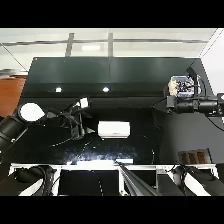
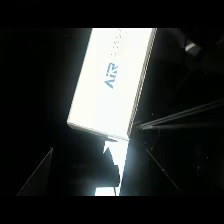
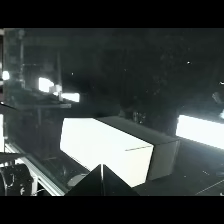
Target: Fold the box and place the chain.
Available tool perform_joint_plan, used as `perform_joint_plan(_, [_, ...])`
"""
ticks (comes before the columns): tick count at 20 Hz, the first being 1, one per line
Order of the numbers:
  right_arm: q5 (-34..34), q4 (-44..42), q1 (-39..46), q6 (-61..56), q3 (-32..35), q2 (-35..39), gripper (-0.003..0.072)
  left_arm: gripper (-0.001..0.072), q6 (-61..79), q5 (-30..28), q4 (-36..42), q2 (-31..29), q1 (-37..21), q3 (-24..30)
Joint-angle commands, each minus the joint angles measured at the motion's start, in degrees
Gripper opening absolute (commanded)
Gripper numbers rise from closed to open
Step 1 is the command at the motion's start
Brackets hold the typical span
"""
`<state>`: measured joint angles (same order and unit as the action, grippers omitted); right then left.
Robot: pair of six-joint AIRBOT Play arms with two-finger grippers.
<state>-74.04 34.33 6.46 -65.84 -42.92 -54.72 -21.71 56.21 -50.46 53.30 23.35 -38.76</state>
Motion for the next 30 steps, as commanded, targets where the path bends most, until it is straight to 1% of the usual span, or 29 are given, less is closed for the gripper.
perform_joint_plan(1, [-0.1,0.3,0.3,0.7,0.0,0.2,0.0021,0.0712,-1.2,-3.8,3.6,2.3,0.9,-2.1])
perform_joint_plan(4, [-0.1,0.3,0.3,0.9,0.0,0.2,0.0021,0.0708,5.2,-3.6,4.2,10.1,5.8,-7.2])
perform_joint_plan(7, [-0.3,0.4,0.2,2.0,0.0,0.2,0.0021,0.0708,14.9,-3.7,4.3,17.4,10.7,-11.2])
perform_joint_plan(10, [-0.5,1.5,0.2,2.1,0.0,0.2,0.0021,0.0708,14.9,-3.7,4.5,20.9,12.6,-12.2])
perform_joint_plan(14, [-0.3,2.6,0.2,2.5,0.2,0.2,0.0021,0.0708,13.9,-6.6,6.2,22.5,12.9,-12.2])
perform_joint_plan(16, [-0.4,2.6,0.2,2.5,0.2,0.2,0.0021,0.0708,13.5,-6.3,7.1,22.6,13.0,-12.2])
perform_joint_plan(22, [-0.6,2.8,0.2,2.7,0.2,0.2,0.0021,0.0708,9.2,-6.2,6.0,22.9,13.0,-12.1])
perform_joint_plan(28, [-0.8,2.8,0.2,2.7,0.2,0.2,0.002,0.0707,9.3,-5.6,5.5,23.2,13.0,-12.1])
perform_joint_plan(30, [-0.8,2.8,0.2,2.8,0.2,0.2,0.0021,0.0707,9.3,-4.0,5.4,23.5,13.2,-12.1])
